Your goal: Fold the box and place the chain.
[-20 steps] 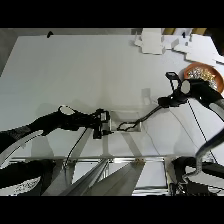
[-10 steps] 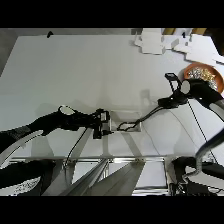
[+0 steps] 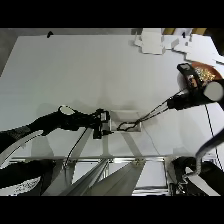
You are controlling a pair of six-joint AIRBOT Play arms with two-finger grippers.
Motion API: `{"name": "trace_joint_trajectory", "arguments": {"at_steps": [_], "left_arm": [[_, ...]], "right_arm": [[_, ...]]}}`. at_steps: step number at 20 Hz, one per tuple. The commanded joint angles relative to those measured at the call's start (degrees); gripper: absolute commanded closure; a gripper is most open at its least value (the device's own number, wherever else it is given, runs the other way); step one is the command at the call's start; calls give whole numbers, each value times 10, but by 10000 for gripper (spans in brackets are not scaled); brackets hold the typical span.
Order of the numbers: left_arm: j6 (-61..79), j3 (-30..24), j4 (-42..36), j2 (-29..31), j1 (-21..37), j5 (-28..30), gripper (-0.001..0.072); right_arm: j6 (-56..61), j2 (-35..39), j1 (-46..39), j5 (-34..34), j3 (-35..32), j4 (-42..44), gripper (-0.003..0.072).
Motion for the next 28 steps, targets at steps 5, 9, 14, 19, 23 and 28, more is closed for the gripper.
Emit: {"name": "trace_joint_trajectory", "arguments": {"at_steps": [5, 9, 14, 19, 23, 28], "left_arm": [[0, 0, 0, 0, 0, 0, 454], [0, 0, 0, 0, 0, 0, 454], [0, 0, 0, 0, 0, 0, 454], [0, 0, 0, 0, 0, 0, 454], [0, 0, 0, 0, 0, 0, 454], [0, 0, 0, 0, 0, 0, 454]], "right_arm": [[2, 162, 158, 43, 0, 157, 662], [1, 163, 226, -27, 0, 203, 662], [-14, 153, 289, -132, 0, 203, 662], [-40, 140, 295, -195, 0, 202, 662], [-40, 131, 295, -200, -10, 200, 662], [-44, 68, 296, -206, -59, 201, 662]]}}
